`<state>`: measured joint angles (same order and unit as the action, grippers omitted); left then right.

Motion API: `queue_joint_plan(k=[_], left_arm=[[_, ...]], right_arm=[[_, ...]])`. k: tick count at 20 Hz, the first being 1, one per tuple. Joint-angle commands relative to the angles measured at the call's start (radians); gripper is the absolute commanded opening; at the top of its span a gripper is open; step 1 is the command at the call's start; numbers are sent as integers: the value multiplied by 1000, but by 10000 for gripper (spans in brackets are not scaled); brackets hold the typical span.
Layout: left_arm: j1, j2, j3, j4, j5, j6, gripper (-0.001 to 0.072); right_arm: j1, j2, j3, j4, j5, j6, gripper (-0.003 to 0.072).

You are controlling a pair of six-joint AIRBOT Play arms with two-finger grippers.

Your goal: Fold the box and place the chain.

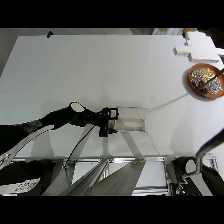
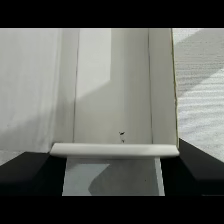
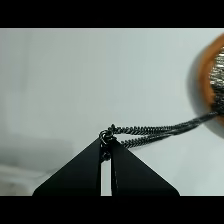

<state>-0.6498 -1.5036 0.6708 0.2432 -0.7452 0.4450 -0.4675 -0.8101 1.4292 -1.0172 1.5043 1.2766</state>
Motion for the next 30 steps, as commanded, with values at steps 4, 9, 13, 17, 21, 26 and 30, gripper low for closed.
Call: queue_joint_plan(k=[4, 9, 13, 17, 21, 26, 30], left_arm=[[0, 0, 0, 0, 0, 0, 67], [0, 0, 0, 0, 0, 0, 66], [0, 0, 0, 0, 0, 0, 66], [0, 0, 0, 0, 0, 0, 67], [0, 0, 0, 0, 0, 0, 67], [0, 0, 0, 0, 0, 0, 66], [0, 0, 0, 0, 0, 0, 67]], right_arm=[[346, 114, -10, 27, 102, 3, 14], [566, 151, -179, 26, 79, 9, 14], [694, 153, -369, 17, 14, -7, 14], [828, 148, -557, -9, -202, -29, 14], [951, 92, -703, -48, -439, -38, 14], [1045, -72, -743, -119, -609, -57, 14], [1054, -177, -743, -163, -637, -59, 15]])
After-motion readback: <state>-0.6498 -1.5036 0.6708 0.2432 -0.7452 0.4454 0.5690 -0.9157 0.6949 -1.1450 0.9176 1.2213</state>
